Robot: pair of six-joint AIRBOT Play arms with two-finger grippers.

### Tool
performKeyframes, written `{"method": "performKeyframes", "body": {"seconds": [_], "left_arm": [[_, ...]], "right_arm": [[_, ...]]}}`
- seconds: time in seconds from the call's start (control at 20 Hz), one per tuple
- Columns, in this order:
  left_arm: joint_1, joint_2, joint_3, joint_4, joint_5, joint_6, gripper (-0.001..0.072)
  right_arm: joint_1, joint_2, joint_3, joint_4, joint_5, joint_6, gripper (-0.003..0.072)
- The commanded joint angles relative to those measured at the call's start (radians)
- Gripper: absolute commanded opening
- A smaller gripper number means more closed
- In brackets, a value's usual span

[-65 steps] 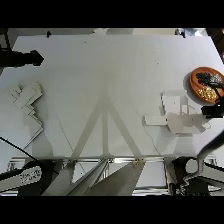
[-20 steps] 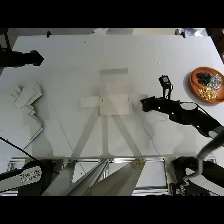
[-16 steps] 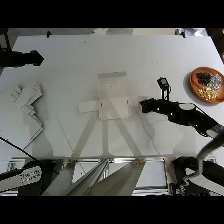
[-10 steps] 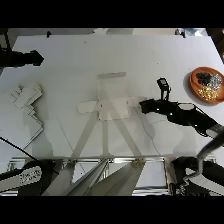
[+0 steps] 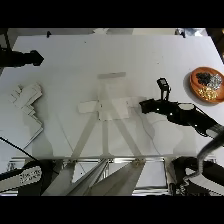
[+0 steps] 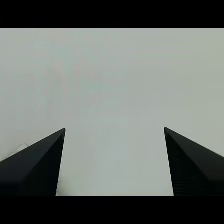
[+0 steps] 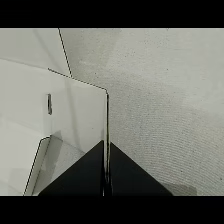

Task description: Fold the box and place the chain.

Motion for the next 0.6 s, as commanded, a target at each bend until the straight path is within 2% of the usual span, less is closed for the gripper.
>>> {"method": "performKeyframes", "body": {"seconds": [0.0,0.15,0.35,0.45,0.55], "left_arm": [[-0.001,0.001,0.001,-0.032,0.003,-0.004,0.0696],[-0.005,-0.002,0.000,-0.045,-0.062,-0.014,0.0696],[-0.025,-0.035,0.001,-0.157,-0.089,0.030,0.0696],[-0.068,-0.076,0.002,-0.274,-0.134,0.158,0.0696],[-0.110,-0.141,0.004,-0.453,-0.253,0.354,0.0697]], "right_arm": [[0.001,0.000,0.000,0.000,0.000,0.000,0.0011],[0.001,0.000,0.000,0.000,0.000,0.000,0.0011],[0.001,-0.001,0.000,0.000,0.000,0.000,0.0011],[0.001,0.000,0.000,0.000,0.000,0.000,0.0011],[0.001,0.000,0.000,0.000,0.000,0.000,0.0011]]}}
